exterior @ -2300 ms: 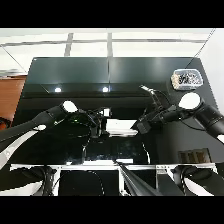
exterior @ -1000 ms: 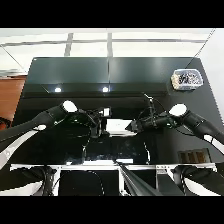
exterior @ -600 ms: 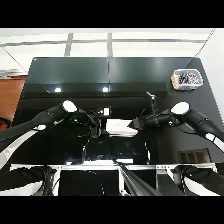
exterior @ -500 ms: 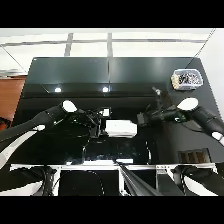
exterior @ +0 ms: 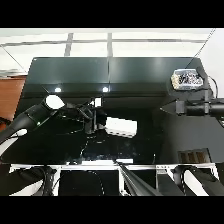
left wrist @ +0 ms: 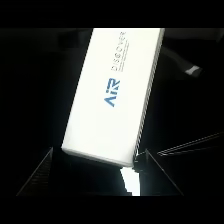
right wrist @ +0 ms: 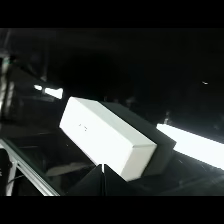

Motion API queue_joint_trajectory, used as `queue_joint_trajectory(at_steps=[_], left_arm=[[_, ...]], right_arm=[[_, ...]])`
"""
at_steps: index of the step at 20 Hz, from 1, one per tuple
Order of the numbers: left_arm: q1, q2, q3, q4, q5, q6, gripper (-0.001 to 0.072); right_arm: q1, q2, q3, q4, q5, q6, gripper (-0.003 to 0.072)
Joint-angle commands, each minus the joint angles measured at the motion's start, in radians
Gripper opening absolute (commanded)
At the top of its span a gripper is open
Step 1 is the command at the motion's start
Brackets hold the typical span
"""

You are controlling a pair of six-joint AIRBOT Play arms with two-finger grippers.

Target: Fold the box and place the chain.

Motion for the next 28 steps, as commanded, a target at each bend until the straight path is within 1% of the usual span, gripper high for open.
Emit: queue_joint_trajectory(at_steps=[1,2,5,6,8,10,12,15,20,22,25,28], left_arm=[[-0.078,-0.013,0.071,0.008,0.018,-0.040,0.0709],[-0.112,-0.056,0.114,0.008,0.027,-0.049,0.0709],[-0.185,-0.227,0.272,0.024,0.001,-0.091,0.0709],[-0.195,-0.275,0.312,0.024,-0.013,-0.091,0.0709],[-0.200,-0.330,0.357,0.023,-0.038,-0.106,0.0709],[-0.201,-0.353,0.362,0.024,-0.054,-0.129,0.0709],[-0.203,-0.359,0.362,0.070,-0.098,-0.128,0.0709],[-0.203,-0.362,0.362,0.077,-0.099,-0.134,0.0709],[-0.203,-0.362,0.367,0.077,-0.143,-0.145,0.0709],[-0.206,-0.361,0.369,0.084,-0.141,-0.145,0.0709],[-0.226,-0.363,0.369,0.177,-0.118,-0.144,0.0710],[-0.250,-0.364,0.367,0.239,-0.077,-0.144,0.0710]], right_arm=[[-0.062,0.025,0.002,-0.017,0.003,0.000,0.0015],[-0.062,0.025,0.002,-0.017,-0.008,-0.001,0.0015],[-0.062,0.025,0.002,-0.026,-0.017,-0.002,0.0015],[-0.062,0.025,0.002,-0.037,-0.016,-0.002,0.0015],[-0.062,0.025,0.002,-0.060,-0.013,-0.002,0.0015],[-0.062,0.025,0.002,-0.084,-0.014,-0.003,0.0015],[-0.062,0.025,0.002,-0.087,-0.017,-0.014,0.0016],[-0.062,0.025,0.002,-0.087,-0.026,-0.020,0.0015],[-0.062,0.025,0.002,-0.087,-0.034,-0.027,0.0015],[-0.062,0.025,0.002,-0.087,-0.035,-0.027,0.0016],[-0.062,0.025,0.002,-0.087,-0.035,-0.027,0.0015],[-0.062,0.025,0.002,-0.087,-0.038,-0.027,0.0015]])
